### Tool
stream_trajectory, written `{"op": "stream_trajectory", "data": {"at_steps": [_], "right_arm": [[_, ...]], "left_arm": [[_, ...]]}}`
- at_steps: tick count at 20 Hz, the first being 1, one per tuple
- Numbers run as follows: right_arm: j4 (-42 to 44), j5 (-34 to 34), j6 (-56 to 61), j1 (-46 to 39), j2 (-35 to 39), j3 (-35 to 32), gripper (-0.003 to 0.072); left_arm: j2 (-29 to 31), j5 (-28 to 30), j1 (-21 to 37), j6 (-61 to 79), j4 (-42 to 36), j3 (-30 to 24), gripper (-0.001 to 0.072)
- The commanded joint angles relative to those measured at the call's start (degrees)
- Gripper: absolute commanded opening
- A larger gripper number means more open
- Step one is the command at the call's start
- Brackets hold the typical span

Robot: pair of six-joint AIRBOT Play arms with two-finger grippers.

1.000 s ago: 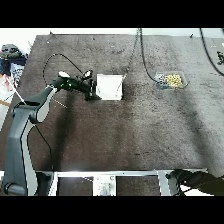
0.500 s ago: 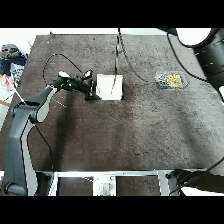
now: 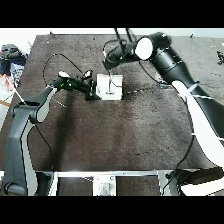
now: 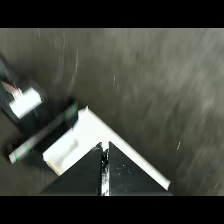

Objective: Fold the box and place the chain.

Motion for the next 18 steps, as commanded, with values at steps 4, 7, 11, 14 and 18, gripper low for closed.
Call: {"op": "stream_trajectory", "data": {"at_steps": [4,7,11,14,18], "right_arm": [[-1.6,7.7,0.0,-4.7,-4.0,0.0,0.0464],[-1.4,11.3,2.2,-11.2,-4.0,-1.2,0.0465],[2.1,9.3,5.8,-22.0,-3.9,-9.9,0.0464],[3.1,4.9,9.4,-28.2,-3.9,-17.1,0.0465],[3.1,-1.7,13.9,-32.1,-3.9,-23.2,0.0465]], "left_arm": [[0.0,0.0,0.0,0.1,0.0,0.0,0.0455],[0.0,0.0,0.0,0.1,0.0,0.0,0.0454],[0.0,0.0,0.0,0.1,0.0,0.0,0.0455],[0.0,0.0,0.0,0.1,0.0,0.0,0.0455],[0.0,0.0,0.0,0.1,0.0,0.0,0.0455]]}}
